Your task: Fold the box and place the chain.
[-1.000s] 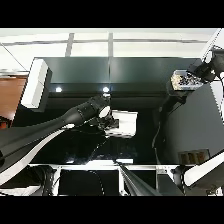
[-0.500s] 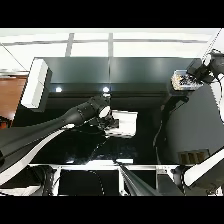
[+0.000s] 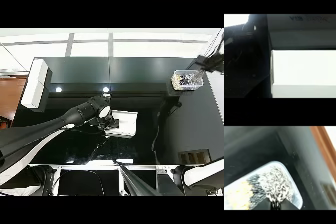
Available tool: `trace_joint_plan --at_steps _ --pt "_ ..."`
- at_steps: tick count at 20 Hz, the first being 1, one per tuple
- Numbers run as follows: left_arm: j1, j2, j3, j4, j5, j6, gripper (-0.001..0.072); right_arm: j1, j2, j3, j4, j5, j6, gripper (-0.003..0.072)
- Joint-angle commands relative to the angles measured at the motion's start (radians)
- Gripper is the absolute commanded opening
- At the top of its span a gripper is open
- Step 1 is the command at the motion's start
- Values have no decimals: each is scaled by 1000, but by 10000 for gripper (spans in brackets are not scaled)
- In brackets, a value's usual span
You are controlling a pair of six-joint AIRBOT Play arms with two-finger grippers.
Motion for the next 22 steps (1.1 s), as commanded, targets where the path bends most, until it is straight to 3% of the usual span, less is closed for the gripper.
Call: trace_joint_plan --at_steps 1,7,13,15,18,22 --pt "0 0 0 0 2 0 27 -1 178 6 85 -16 -106 11" --pt "0 0 0 0 7 0 27 0 491 6 332 60 -232 10" --pt "0 0 0 0 8 0 27 2 656 -2 633 329 -293 12" --pt "0 -1 0 0 9 0 27 33 700 -25 661 412 -307 12" --pt "0 -1 0 0 9 0 27 122 776 -121 675 531 -327 12" --pt "0 -1 0 0 8 0 27 261 845 -341 717 572 -360 12"
